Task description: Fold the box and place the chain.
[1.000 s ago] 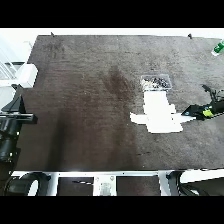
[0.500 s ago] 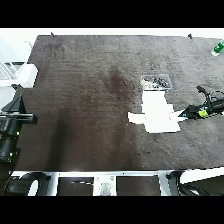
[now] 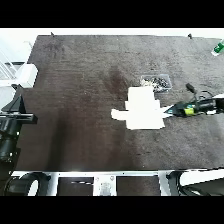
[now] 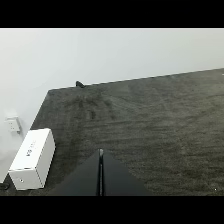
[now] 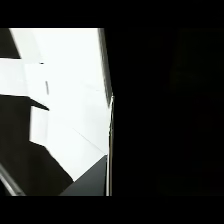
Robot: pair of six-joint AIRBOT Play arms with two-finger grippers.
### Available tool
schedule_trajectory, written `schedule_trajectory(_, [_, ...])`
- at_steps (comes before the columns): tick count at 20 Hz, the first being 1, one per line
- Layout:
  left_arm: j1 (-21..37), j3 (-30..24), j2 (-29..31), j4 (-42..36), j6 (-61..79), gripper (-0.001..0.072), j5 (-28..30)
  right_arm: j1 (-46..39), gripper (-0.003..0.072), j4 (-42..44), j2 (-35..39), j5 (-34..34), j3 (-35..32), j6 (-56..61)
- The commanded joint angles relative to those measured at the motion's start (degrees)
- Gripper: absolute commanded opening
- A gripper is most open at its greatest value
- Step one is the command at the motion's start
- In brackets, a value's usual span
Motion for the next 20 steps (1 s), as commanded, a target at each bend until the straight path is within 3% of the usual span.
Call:
schedule_trajectory(1, [-0.02,0.0,0.0,0.0,0.0,0.0021,0.02,9.94,0.0009,9.97,0.96,-4.55,-4.85,-0.07])
schedule_trajectory(7, [-0.02,0.0,0.0,0.0,0.0,0.0021,0.02,27.28,0.0008,18.95,1.14,-22.75,-4.66,2.16])
schedule_trajectory(10, [-0.02,0.0,0.0,0.0,0.0,0.0022,0.02,32.44,0.0007,18.95,1.11,-31.36,-3.72,2.58])
schedule_trajectory(13, [-0.02,0.02,0.0,0.0,-0.02,0.0021,0.35,33.2,0.0007,18.69,1.11,-33.27,-2.34,2.54])
schedule_trajectory(17, [-0.02,0.02,0.0,0.07,0.11,0.0022,-4.11,33.33,0.0007,16.63,1.11,-33.53,-1.46,2.73])
schedule_trajectory(18, [-0.02,0.02,0.0,0.11,0.2,0.0105,-5.29,33.2,0.0007,16.0,1.14,-33.51,-1.46,2.73])
schedule_trajectory(19, [-0.02,0.02,-0.04,0.22,0.87,0.0378,-7.1,32.83,0.0007,15.89,1.22,-33.2,-1.46,2.75])
schedule_trajectory(20, [-0.02,0.15,-0.04,0.28,2.19,0.0423,-8.83,32.65,0.0007,15.72,1.42,-32.81,-1.49,2.75])
